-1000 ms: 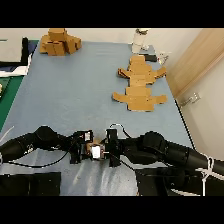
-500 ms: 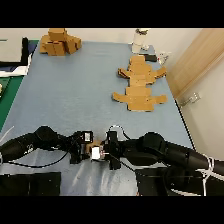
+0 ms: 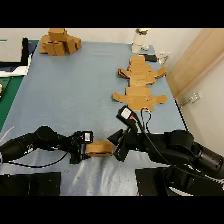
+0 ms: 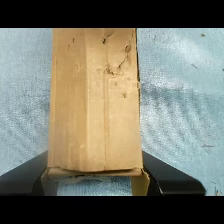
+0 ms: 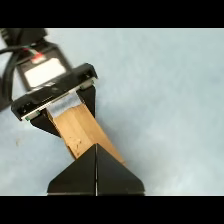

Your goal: Fold the box.

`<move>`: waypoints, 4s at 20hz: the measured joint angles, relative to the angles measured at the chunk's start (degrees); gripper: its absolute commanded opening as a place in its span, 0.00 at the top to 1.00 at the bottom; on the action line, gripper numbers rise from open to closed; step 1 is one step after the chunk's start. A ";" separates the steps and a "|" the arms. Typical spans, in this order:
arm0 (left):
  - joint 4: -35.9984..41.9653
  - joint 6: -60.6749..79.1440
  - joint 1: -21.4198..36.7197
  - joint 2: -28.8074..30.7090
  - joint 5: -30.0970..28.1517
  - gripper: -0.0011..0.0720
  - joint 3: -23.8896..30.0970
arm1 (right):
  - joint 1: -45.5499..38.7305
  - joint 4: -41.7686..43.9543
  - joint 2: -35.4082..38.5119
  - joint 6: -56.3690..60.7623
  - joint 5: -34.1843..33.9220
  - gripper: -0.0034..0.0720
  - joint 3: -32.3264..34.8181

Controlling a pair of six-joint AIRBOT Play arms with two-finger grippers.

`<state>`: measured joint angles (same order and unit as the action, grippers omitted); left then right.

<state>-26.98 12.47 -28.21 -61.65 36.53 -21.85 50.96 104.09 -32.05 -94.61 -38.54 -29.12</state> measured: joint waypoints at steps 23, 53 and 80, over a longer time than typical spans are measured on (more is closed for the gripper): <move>0.00 -0.02 0.00 0.00 -0.02 0.27 0.00 | 4.46 32.41 -9.86 24.09 24.90 0.95 15.47; 0.02 -0.04 0.00 0.00 0.00 0.27 -0.02 | -15.39 -4.87 -22.49 30.67 -16.68 0.73 -8.35; -10.12 -38.73 42.51 -24.52 -15.93 0.27 -36.85 | -15.58 -1.46 -23.98 30.53 -17.03 0.73 -9.18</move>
<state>-37.10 -26.26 14.31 -86.17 20.60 -58.70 35.38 102.63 -56.03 -64.07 -55.57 -38.30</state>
